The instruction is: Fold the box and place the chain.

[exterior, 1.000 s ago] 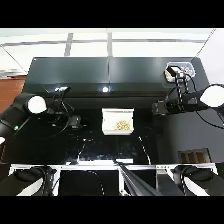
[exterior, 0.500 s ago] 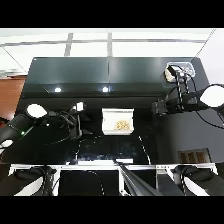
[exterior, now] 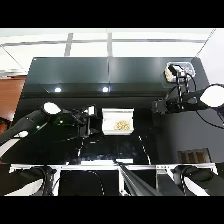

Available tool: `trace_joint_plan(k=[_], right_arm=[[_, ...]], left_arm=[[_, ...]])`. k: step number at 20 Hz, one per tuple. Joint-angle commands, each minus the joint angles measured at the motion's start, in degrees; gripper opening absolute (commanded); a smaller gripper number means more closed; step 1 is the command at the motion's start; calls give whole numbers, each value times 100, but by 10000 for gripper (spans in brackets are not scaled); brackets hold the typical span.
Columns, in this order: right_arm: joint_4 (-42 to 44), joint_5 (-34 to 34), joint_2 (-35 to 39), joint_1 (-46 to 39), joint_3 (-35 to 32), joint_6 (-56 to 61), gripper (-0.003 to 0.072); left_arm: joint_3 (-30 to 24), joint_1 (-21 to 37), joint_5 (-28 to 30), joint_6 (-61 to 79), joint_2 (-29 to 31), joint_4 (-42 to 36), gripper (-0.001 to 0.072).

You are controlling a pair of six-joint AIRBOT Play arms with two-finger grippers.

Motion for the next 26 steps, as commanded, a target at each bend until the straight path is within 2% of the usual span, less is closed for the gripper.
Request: trace_joint_plan(k=[1, 11, 18, 24, 25, 26], right_arm=[[0, -15, 4, 0, -4, 11, 220], [0, -35, 4, 0, -4, 11, 221], [2, -61, 2, 0, -4, 11, 221], [2, -74, 4, 0, -4, 11, 221], [2, -74, 2, 0, -4, 11, 221], [0, -74, 2, 0, -4, 11, 220]], left_arm=[[22, -127, 35, 188, -273, -260, 720], [57, -232, 133, 190, -286, -262, 720], [57, -573, 662, 114, -286, -260, 720], [90, -590, 675, 105, -315, -264, 717], [92, -601, 671, 105, -317, -264, 703], [92, -614, 673, 105, -317, -260, 636]])
